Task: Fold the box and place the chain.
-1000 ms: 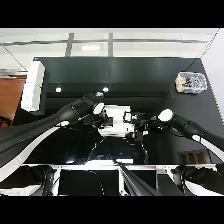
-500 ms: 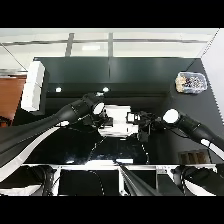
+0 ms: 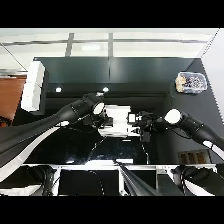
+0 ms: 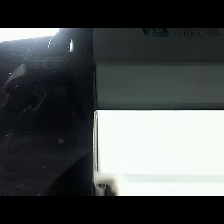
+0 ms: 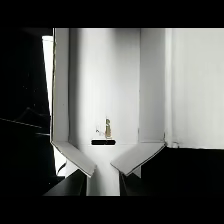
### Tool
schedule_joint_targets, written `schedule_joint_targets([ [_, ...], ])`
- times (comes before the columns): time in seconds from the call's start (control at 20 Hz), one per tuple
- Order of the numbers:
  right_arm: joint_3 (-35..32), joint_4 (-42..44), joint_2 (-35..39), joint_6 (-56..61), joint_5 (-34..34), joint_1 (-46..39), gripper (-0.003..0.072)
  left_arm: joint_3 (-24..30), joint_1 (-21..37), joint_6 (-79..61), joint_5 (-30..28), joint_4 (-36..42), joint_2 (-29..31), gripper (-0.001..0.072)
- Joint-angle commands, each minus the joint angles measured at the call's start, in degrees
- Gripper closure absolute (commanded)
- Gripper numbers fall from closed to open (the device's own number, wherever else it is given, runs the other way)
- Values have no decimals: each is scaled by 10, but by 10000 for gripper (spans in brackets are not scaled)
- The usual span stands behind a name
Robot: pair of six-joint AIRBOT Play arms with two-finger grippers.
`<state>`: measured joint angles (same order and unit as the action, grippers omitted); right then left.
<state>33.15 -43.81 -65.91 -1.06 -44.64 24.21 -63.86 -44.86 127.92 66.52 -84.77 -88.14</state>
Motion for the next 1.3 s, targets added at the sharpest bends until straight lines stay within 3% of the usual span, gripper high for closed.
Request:
schedule_joint_targets([
  [0.0,0,30,0,-2,-3,0,465,0,0,0,0,0,0,683],
  [0.35,0,165,-32,-2,15,0,463,0,0,0,0,0,0,684],
  [0.6,0,198,-57,-2,13,0,466,0,0,0,0,0,0,684],
  [0.65,0,198,-57,-3,14,0,479,0,0,0,0,0,0,684],
  [0.7,0,198,-57,-3,14,0,675,0,0,0,-1,0,0,684],
  [0.85,0,198,-57,-3,14,0,676,0,0,0,0,0,0,684],
  [0.9,0,198,-57,-2,14,0,673,0,0,0,0,0,0,684],
  [0.95,0,198,-57,-2,14,0,529,0,0,0,0,0,0,683],
  [1.0,0,197,-57,-2,13,0,297,0,0,0,0,0,0,684],
  [1.2,0,197,-57,-2,12,0,307,0,0,0,0,0,0,683],
  [1.25,0,197,-57,-2,10,0,454,0,0,0,0,0,0,684],
])
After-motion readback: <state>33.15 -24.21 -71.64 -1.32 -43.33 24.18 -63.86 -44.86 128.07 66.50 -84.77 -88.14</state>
